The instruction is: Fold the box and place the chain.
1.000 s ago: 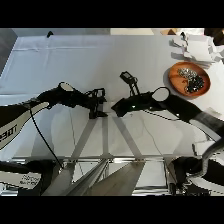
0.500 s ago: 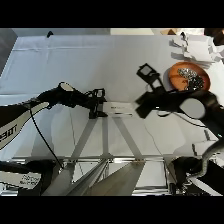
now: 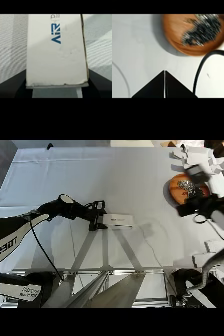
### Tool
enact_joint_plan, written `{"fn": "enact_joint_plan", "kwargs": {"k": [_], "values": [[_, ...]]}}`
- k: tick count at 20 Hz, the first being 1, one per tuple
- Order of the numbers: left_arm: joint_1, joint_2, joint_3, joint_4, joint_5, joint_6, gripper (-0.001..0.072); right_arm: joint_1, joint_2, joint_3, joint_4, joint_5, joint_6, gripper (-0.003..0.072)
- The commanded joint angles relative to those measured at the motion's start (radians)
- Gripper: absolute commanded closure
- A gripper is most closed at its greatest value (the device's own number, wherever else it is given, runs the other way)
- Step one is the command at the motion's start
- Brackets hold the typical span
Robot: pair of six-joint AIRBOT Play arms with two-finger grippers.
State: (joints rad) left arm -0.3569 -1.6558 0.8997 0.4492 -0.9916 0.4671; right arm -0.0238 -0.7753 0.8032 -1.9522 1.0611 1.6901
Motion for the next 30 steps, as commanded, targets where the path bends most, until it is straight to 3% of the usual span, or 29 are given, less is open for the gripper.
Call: {"fn": "enact_joint_plan", "kwargs": {"k": [1, 6, 13, 14, 15, 18, 21, 24, 26, 30], "values": [[0.0, 0.0, 0.0, 0.0, 0.0, 0.0, 0.0434, -0.291, 0.004, 0.0, 0.085, -0.013, 0.114, 0.0677], [0.0, 0.0, 0.0, 0.0, 0.001, 0.0, 0.0435, -0.513, 0.0, 0.0, 0.35, -0.083, -0.047, 0.0677], [0.0, 0.0, 0.0, -0.015, -0.022, 0.0, 0.0438, -0.518, -0.008, 0.0, 0.366, -0.139, -0.037, 0.0676], [0.0, 0.0, 0.0, -0.028, -0.018, -0.002, 0.0517, -0.518, -0.008, 0.0, 0.369, -0.138, -0.038, 0.0676], [0.0, 0.003, 0.0, -0.031, -0.021, -0.021, 0.0707, -0.518, -0.008, 0.0, 0.372, -0.138, -0.038, 0.0676], [0.004, 0.053, 0.0, -0.019, -0.025, -0.147, 0.0702, -0.519, -0.008, 0.0, 0.371, -0.138, -0.038, 0.0676], [0.013, 0.173, 0.0, 0.047, -0.025, -0.274, 0.0704, -0.519, -0.008, 0.0, 0.371, -0.138, -0.038, 0.0676], [0.038, 0.336, 0.0, 0.246, -0.018, -0.584, 0.0704, -0.518, -0.008, 0.0, 0.371, -0.138, -0.038, 0.0676], [0.058, 0.453, 0.0, 0.464, -0.022, -0.824, 0.0704, -0.518, -0.008, 0.0, 0.371, -0.139, -0.038, 0.0676], [0.078, 0.658, 0.0, 1.074, -0.068, -1.411, 0.0701, -0.519, -0.008, 0.0, 0.371, -0.138, -0.039, 0.0676]]}}
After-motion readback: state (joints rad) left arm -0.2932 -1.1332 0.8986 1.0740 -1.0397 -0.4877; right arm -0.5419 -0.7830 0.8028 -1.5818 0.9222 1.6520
